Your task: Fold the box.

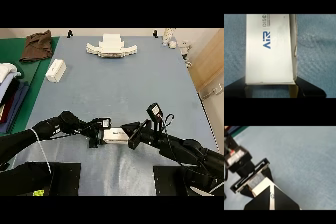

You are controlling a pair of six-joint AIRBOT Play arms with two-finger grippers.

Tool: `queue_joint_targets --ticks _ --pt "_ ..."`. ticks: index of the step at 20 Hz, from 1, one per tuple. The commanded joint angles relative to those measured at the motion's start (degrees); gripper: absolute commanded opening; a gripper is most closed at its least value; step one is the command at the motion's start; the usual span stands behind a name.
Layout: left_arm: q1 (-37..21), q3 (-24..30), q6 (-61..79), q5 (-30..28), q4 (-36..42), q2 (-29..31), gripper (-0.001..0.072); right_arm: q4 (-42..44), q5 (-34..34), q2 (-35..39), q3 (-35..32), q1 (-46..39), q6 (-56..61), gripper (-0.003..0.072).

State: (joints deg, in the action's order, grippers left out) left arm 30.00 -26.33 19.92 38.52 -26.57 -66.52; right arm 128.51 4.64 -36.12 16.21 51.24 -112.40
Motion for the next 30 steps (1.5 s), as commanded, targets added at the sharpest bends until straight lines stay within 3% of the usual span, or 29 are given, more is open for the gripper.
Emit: queue_joint_targets --ticks 1,4,7,12,15,19,30 --pt "-0.09 -0.13 0.00 -0.02 0.00 0.07 0.0428 -0.11 -0.13 0.00 2.99 -3.06 2.56 0.0088" --pt "-1.16 -1.36 -7.80 0.09 -0.68 0.68 0.0427 -0.09 -0.11 0.00 4.33 -7.06 4.31 0.0088" --pt "-7.63 -2.67 -16.11 -0.04 -3.82 4.28 0.0428 -0.09 -0.13 -0.02 4.52 -10.45 6.16 0.0088" --pt "-30.95 -3.52 -31.87 -3.52 -14.88 10.01 0.0427 -0.09 -0.13 -0.02 4.57 -13.51 6.58 0.0088" --pt "-47.04 -5.55 -34.49 -4.52 -15.04 9.81 0.0427 -0.11 -0.13 -0.02 4.57 -13.79 6.56 0.0088" --pt "-59.63 -9.92 -34.49 -4.55 -15.10 6.32 0.0427 -0.13 -0.15 -0.22 4.57 -13.79 6.51 0.0088" --pt "-60.11 -25.16 -36.46 -7.04 -14.97 -14.47 0.0427 -0.11 -0.35 -6.27 6.99 -13.79 7.45 0.0088"
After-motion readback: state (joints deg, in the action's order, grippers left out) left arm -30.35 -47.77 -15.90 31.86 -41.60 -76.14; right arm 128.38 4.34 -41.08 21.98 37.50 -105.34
